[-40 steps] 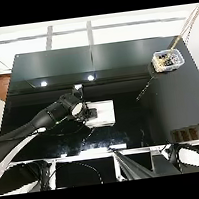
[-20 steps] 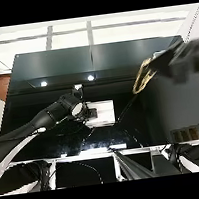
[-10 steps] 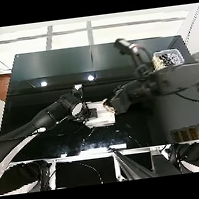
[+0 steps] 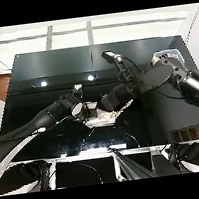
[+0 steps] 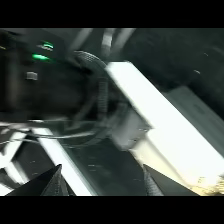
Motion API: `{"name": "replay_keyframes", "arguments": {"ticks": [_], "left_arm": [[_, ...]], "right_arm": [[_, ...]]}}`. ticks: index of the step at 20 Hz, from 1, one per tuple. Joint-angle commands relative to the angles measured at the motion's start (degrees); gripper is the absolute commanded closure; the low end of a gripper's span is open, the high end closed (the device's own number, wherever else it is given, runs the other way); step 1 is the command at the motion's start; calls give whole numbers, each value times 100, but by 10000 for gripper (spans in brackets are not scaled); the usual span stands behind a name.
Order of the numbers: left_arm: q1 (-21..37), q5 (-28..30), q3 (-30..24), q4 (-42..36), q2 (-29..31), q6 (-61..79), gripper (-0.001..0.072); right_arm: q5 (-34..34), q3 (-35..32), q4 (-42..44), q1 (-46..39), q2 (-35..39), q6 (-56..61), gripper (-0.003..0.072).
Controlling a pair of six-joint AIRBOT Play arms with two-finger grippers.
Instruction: Fold the box and place the chain.
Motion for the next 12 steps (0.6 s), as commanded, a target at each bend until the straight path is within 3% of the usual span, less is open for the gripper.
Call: {"name": "replay_keyframes", "arguments": {"ticks": [1, 5, 7, 8, 12], "left_arm": [[0, -2, 4, 2, 0, 4, 678], [0, 0, 4, 2, 0, 2, 678], [0, 0, 4, 2, 0, 4, 678], [0, 0, 4, 2, 0, 4, 678], [0, -39, 4, -7, 0, 4, 677]], "right_arm": [[-610, -2, -450, -807, 160, -2, 109], [-568, -125, -1775, -2341, 376, 61, 109], [323, -601, -2404, -2962, 365, 546, 99], [844, -887, -2632, -3169, 323, 721, -22], [2417, -1248, -2846, -3530, -492, 1163, -19]]}}
